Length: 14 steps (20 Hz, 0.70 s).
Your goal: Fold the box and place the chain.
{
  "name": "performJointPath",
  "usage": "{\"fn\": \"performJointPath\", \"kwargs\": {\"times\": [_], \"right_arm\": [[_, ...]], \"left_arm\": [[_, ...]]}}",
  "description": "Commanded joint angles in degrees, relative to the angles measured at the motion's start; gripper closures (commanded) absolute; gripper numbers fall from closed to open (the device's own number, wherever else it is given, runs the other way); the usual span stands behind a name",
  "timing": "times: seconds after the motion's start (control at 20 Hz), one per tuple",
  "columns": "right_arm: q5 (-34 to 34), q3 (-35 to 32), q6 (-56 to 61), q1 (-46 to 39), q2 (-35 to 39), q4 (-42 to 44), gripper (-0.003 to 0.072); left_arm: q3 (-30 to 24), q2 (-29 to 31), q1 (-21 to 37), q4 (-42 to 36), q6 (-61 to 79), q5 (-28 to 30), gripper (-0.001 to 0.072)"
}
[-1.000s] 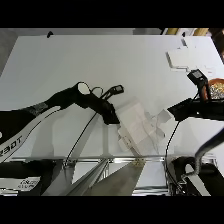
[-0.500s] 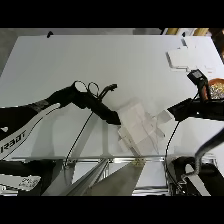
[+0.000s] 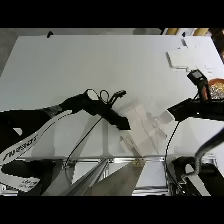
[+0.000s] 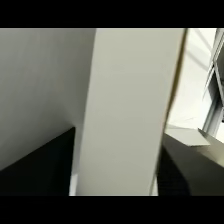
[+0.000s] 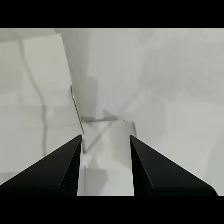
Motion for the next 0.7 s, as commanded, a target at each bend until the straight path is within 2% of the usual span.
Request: {"fn": "performJointPath", "kwargs": {"times": [0.0, 0.15, 0.2, 0.3, 0.4, 0.5, 0.55, 0.65], "right_arm": [[0.00, 0.07, 0.02, 0.04, 0.02, 0.00, 0.0348], [0.00, 0.07, 0.02, 0.04, 0.02, -0.02, 0.0348], [0.00, 0.07, 0.02, 0.04, 0.02, 0.00, 0.0348], [-0.02, 0.07, 0.02, 0.04, 0.02, -0.02, 0.0348], [-0.02, 0.07, 0.02, 0.04, 0.02, -0.02, 0.0348], [-0.02, 0.07, 0.02, 0.04, 0.02, -0.02, 0.0348], [-0.02, 0.07, 0.02, 0.04, 0.02, -0.02, 0.0348], [-0.07, 0.07, 0.02, 0.04, 0.02, -0.02, 0.0348]], "left_arm": [[-0.02, -0.33, -1.97, -0.20, 2.34, 2.23, 0.0323], [-0.02, -0.33, -1.62, -0.55, 2.36, 2.67, 0.0539], [-0.02, -0.28, -1.51, -0.76, 2.84, 2.43, 0.0634], [-0.02, -0.13, -1.51, -3.15, 7.13, 1.16, 0.0703], [0.00, 0.39, -1.49, -7.52, 13.57, -0.20, 0.0704], [0.13, 2.34, -1.44, -8.09, 18.78, 0.63, 0.0708], [0.13, 4.00, -1.33, -6.36, 20.79, 2.05, 0.0708], [0.52, 8.13, -1.05, 2.69, 23.12, 5.64, 0.0709]]}}
